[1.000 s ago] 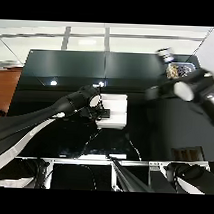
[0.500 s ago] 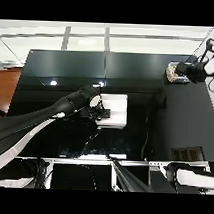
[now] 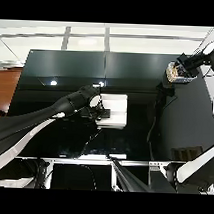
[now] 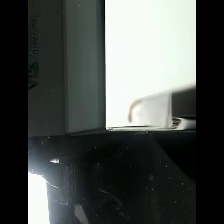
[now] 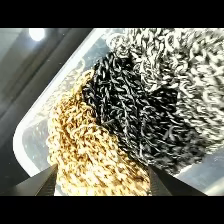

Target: Fold the box and place the chain.

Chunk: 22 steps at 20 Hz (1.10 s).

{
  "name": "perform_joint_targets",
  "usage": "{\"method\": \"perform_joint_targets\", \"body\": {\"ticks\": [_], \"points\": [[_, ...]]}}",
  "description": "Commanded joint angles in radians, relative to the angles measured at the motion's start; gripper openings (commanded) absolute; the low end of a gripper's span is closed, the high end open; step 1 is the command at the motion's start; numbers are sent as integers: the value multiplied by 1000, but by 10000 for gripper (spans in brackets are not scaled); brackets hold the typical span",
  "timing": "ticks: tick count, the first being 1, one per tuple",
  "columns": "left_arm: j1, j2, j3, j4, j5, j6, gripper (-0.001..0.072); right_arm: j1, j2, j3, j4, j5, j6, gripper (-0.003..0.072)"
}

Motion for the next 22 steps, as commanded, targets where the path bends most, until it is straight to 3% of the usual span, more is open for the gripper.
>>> {"method": "perform_joint_targets", "body": {"ticks": [1,6,7,22], "points": [[1,0,0,0,-1,0,29,-8,-60,48,92,43,14,620],[0,0,0,-1,-2,0,29,-8,-61,50,116,45,10,617],[1,0,0,0,-2,0,30,-8,-61,50,116,46,6,547],[1,0,0,0,-2,0,29,-11,-76,127,87,172,-27,547]]}}
